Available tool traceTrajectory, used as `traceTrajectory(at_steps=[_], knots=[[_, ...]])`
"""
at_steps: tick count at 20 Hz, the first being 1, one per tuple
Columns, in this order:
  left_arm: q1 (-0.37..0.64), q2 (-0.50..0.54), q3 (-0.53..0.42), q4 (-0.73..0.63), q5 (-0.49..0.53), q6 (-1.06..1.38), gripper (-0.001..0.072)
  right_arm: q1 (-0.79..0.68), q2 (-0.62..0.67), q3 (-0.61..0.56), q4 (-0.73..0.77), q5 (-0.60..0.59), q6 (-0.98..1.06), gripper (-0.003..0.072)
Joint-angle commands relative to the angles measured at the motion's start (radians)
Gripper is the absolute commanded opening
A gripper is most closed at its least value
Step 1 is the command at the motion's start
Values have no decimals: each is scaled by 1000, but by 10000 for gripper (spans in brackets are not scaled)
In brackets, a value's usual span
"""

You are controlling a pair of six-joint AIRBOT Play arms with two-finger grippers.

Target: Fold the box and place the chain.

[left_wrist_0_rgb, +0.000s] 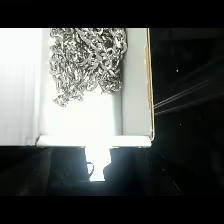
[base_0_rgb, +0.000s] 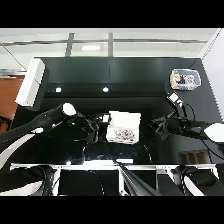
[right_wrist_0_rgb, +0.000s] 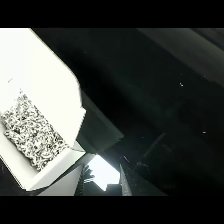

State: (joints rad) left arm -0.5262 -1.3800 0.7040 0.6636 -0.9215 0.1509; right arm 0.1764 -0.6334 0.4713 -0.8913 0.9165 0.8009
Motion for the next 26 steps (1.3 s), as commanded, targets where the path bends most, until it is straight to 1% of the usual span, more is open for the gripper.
traceTrajectory(at_steps=[1,6,17,22,24,25,26], knots=[[-3,-17,1,-10,18,-1,716,0,-1,-1,0,0,0,266],[-4,-21,2,-55,28,0,715,0,-1,-1,0,0,0,266],[-8,-34,40,-46,31,0,715,0,-1,-1,0,0,4,266],[-59,-35,40,-47,29,8,714,0,-1,-1,0,-1,4,266],[-77,-35,40,-47,42,14,709,0,-1,-1,0,-1,4,266],[-77,-35,40,-47,42,13,677,0,-1,-1,0,0,4,266],[-75,-35,40,-46,42,0,584,0,-1,-1,0,0,3,266]])
